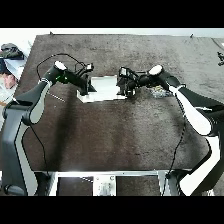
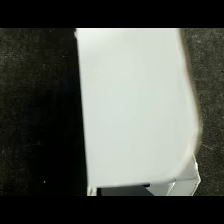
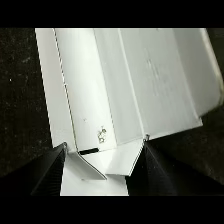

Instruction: Fold the box and place the chain.

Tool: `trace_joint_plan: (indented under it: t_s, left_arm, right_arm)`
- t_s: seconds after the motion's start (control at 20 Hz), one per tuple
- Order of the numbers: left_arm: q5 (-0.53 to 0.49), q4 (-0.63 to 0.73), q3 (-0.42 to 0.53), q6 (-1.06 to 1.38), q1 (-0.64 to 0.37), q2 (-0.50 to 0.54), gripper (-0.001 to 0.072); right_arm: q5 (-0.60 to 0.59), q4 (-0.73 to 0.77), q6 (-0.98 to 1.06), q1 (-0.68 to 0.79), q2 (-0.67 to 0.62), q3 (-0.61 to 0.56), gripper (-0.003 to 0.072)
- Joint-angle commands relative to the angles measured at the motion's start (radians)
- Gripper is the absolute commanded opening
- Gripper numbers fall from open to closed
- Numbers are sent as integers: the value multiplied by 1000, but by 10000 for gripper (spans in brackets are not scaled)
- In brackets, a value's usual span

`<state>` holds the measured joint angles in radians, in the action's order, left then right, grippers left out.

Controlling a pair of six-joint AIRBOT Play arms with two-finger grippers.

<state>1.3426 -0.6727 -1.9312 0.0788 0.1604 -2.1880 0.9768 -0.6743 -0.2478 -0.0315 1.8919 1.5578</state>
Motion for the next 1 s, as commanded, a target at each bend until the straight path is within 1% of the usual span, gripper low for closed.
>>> trace_joint_plan:
  t_s: [0.0,0.15,0.45,0.6,0.8,0.95]
  left_arm:
    - [1,3,0,0,1,0,12]
    - [2,4,0,0,1,0,12]
    - [2,8,0,0,1,0,12]
    - [2,8,0,0,1,0,12]
    - [2,8,0,0,1,0,12]
    - [2,8,0,0,1,0,12]
  right_arm:
    - [53,1,10,2,41,56,544]
    - [94,3,10,2,71,86,544]
    - [159,10,6,0,104,98,544]
    - [114,-5,37,15,95,98,544]
    - [95,-6,49,27,37,98,544]
    - [69,-41,69,27,35,98,544]
